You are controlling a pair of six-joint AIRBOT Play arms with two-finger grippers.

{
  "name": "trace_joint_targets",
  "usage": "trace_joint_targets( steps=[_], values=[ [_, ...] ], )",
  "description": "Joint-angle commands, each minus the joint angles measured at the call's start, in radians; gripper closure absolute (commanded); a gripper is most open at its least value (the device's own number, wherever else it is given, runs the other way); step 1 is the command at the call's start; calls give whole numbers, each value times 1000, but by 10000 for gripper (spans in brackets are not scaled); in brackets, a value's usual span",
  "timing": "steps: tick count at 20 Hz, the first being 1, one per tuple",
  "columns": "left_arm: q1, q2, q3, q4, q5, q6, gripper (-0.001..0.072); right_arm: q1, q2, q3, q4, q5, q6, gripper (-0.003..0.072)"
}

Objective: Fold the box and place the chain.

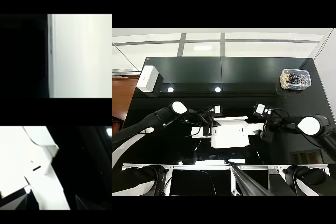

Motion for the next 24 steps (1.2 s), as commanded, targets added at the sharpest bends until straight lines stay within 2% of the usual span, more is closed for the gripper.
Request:
trace_joint_targets(
  steps=[1,6,14,16,18,21,24],
  values=[
    [-5,-44,1,5,14,15,682,54,-51,-13,28,-7,-65,-30],
    [-1,-49,48,62,0,35,682,64,-90,-28,25,-14,-163,-30],
    [-2,-71,51,103,-11,35,682,64,-145,-85,64,-24,-170,-30],
    [-2,-71,51,103,-11,35,682,90,-147,-127,155,-69,-174,-29],
    [-2,-71,51,103,-11,35,682,156,-148,-160,200,-173,-174,-29],
    [-2,-71,51,103,-11,35,683,258,-148,-169,209,-261,-222,-29],
    [-2,-71,51,103,-12,34,682,301,-148,-161,208,-334,-262,-29]
  ],
)
